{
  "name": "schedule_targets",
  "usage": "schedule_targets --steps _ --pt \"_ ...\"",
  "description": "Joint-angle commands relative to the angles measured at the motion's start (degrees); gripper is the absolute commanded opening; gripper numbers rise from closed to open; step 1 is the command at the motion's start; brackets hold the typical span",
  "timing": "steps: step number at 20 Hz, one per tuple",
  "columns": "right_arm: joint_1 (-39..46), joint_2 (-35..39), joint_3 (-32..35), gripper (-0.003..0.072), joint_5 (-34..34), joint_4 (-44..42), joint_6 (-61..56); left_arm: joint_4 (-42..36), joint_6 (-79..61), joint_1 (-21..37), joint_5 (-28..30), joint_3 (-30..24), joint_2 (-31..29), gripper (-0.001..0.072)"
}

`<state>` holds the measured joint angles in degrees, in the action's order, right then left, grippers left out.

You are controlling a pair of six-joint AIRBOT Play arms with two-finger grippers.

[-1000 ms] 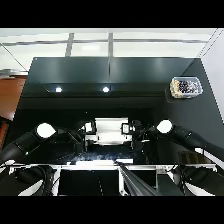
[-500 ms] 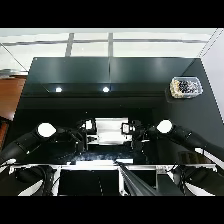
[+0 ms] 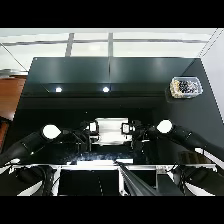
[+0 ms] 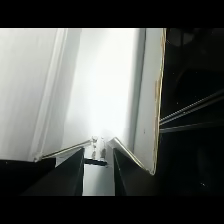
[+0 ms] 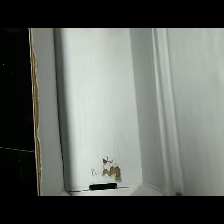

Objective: Fold the box and place the chain.

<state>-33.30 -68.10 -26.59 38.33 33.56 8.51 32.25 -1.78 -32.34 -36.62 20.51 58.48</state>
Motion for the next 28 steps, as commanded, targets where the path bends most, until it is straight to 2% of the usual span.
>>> schedule_targets --steps 1,7,9,12,13,14,15,16,18,20,22,25,27,28 --pt "-0.02 -0.04 0.00 0.0535 0.02 -0.02 -0.02 -0.72 -0.46 -1.09 0.76 0.07 1.73 0.0222" --pt "-0.02 -0.04 0.00 0.0535 0.02 -0.02 -0.02 -4.02 -1.33 -1.09 0.92 0.42 1.77 0.0265" --pt "-0.02 -0.04 -0.02 0.0535 0.02 -0.04 -0.02 -4.02 -1.70 -1.09 0.37 0.42 1.77 0.0424" --pt "-0.02 -0.04 0.00 0.0535 0.02 -0.04 -0.02 -3.78 -1.68 -1.09 0.15 0.42 1.77 0.0367" --pt "-0.02 -0.04 0.00 0.0535 0.02 -0.02 -0.02 -3.78 -1.68 -1.09 0.17 0.42 1.77 0.0216" --pt "-0.02 -0.04 0.00 0.0535 0.02 -0.02 -0.02 -3.85 -1.68 -1.09 0.22 0.42 1.77 0.0274" --pt "-0.02 -0.04 0.00 0.0535 0.02 -0.04 -0.02 -3.82 -1.68 -1.09 0.20 0.42 1.77 0.0421" --pt "-0.02 -0.04 -0.02 0.0535 0.02 -0.02 -0.02 -3.74 -1.66 -1.07 0.15 0.42 1.77 0.0392" --pt "-0.02 -0.04 0.00 0.0535 0.02 -0.04 -0.02 -0.31 -0.55 -0.83 0.02 0.72 1.33 0.0047" --pt "-0.02 -0.04 0.00 0.0535 0.02 -0.04 -0.02 6.62 10.19 1.18 -0.94 1.07 -1.16 0.0030" --pt "-0.02 -0.04 0.00 0.0535 0.02 -0.04 -0.02 12.70 20.79 5.31 -4.85 1.46 -6.58 0.0029" --pt "-0.02 -0.04 0.00 0.0535 0.02 -0.04 -0.02 15.23 32.54 14.29 -11.13 1.46 -16.87 0.0029" --pt "-0.02 -0.04 -0.02 0.0535 0.02 -0.04 -0.02 21.51 54.10 22.36 -13.55 1.40 -21.05 0.0031" --pt "-0.02 -0.04 0.00 0.0535 0.02 -0.04 -0.02 25.27 68.28 27.15 -16.33 1.36 -21.27 0.0031"
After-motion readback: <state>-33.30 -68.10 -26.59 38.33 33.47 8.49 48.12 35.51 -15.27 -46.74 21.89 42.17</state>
